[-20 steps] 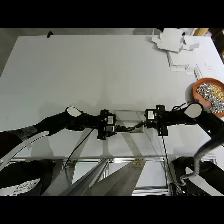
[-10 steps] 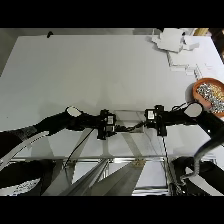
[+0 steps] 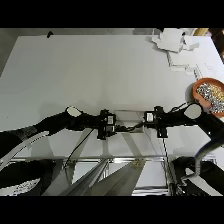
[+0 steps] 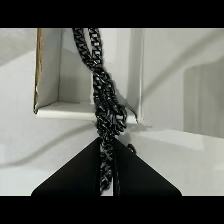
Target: Fold the box and place the chain.
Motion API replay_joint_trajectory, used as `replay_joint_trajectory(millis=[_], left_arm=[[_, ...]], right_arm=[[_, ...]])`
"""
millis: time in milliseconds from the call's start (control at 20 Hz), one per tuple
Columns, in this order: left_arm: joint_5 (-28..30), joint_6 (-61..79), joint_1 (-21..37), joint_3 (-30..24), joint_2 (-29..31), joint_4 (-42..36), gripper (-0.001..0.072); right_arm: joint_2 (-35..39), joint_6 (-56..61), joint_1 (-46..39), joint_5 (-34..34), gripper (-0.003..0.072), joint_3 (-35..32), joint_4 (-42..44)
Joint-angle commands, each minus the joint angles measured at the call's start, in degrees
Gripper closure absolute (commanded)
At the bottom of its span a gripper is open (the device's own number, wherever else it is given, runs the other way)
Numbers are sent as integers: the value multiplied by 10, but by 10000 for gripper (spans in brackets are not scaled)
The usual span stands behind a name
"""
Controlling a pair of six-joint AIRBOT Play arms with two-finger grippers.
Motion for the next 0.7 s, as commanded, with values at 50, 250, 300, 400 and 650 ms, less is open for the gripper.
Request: replay_joint_trajectory(millis=[50,250,300,400,650], left_arm=[[0,0,0,0,0,0,434],[0,0,0,0,0,0,434],[0,0,0,0,0,0,434],[0,0,0,0,0,0,434],[0,0,0,0,0,0,434]], right_arm=[[65,66,1,7,667,0,-27],[162,76,1,21,667,0,-26],[187,76,1,21,667,0,-19],[226,75,1,22,667,0,22],[242,53,42,33,666,0,220]])
